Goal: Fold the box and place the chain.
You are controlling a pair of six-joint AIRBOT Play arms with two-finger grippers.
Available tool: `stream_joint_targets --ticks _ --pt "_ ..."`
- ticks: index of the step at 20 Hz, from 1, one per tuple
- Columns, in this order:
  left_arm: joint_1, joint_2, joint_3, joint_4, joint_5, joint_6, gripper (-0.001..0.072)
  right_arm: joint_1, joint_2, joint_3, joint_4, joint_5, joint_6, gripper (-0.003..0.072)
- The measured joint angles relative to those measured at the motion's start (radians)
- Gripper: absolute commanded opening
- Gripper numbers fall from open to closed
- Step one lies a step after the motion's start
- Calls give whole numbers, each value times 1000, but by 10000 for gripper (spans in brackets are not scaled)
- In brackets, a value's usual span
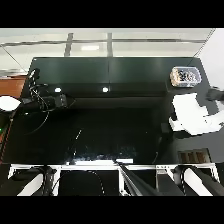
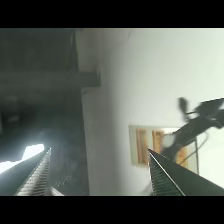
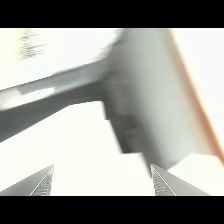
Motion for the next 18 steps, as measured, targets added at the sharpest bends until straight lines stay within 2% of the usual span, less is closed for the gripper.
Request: stream_joint_targets --ticks 3,6,8,10,15,16,17,18 --pt "5 -1 2 23 -2 -38 676 -196 -145 94 -15 26 0 720" --pt "6 -1 2 33 -2 -61 676 -307 -346 268 96 206 -147 720" --pt "7 -1 2 36 9 -71 676 -339 -467 382 146 363 -242 720" --pt "7 -1 2 39 27 -75 676 -352 -538 448 216 446 -331 720" --pt "7 -1 2 42 50 -79 676 -327 -616 507 293 529 -529 720" --pt "7 -1 2 42 55 -79 676 -316 -626 512 280 542 -546 691" --pt "7 -1 2 42 64 -81 676 -306 -632 514 254 558 -555 577" --pt "7 -1 2 42 72 -82 676 -298 -638 517 230 570 -558 513"
